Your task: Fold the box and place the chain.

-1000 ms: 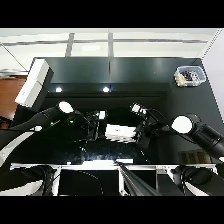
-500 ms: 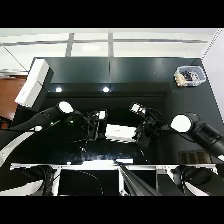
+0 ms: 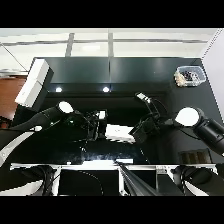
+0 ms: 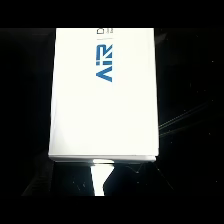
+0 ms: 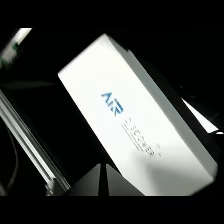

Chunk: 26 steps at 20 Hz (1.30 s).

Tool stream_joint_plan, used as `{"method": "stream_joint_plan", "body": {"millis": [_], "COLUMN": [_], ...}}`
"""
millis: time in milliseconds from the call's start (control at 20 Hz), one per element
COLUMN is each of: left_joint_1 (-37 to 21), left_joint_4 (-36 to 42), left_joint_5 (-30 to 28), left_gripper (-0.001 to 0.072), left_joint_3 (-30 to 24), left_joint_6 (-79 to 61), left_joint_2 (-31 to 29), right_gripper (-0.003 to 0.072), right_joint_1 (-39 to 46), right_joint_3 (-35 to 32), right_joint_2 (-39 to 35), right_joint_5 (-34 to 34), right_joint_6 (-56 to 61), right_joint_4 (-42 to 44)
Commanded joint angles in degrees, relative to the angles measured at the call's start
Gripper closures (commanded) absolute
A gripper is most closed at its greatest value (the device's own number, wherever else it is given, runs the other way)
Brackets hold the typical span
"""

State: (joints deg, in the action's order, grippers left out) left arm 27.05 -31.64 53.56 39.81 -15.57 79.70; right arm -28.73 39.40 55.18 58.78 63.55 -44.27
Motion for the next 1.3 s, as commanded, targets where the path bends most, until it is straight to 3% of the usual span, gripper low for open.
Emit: {"method": "stream_joint_plan", "body": {"millis": [0,300,750,1000,1050,1100,1250], "left_joint_1": [0.0,0.0,0.0,0.0,0.0,-0.1,-1.0], "left_joint_4": [0.0,0.0,0.0,0.1,0.1,-0.2,-6.8], "left_joint_5": [0.0,0.0,0.0,0.0,0.2,1.1,4.7], "left_gripper": [0.0159,0.0159,0.0159,0.0154,0.0132,0.0028,0.0006], "left_joint_3": [0.1,0.1,0.1,0.1,0.1,0.1,0.1], "left_joint_6": [0.0,0.0,0.0,0.0,0.0,0.0,7.9], "left_joint_2": [0.0,0.0,0.0,0.0,0.0,-0.1,-2.4], "right_gripper": [0.0643,0.0642,0.0642,0.0642,0.0642,0.0642,0.0642], "right_joint_1": [0.1,0.0,0.2,7.1,9.2,11.6,17.4], "right_joint_3": [0.2,-1.2,-3.4,3.3,4.1,4.3,4.3], "right_joint_2": [4.2,11.5,12.2,3.3,0.6,-2.3,-7.8], "right_joint_5": [-2.4,-0.6,-4.4,3.2,3.8,3.9,6.2], "right_joint_6": [2.4,2.7,2.2,1.4,2.5,4.0,5.7], "right_joint_4": [8.8,9.7,10.2,7.0,5.2,3.4,0.0]}}
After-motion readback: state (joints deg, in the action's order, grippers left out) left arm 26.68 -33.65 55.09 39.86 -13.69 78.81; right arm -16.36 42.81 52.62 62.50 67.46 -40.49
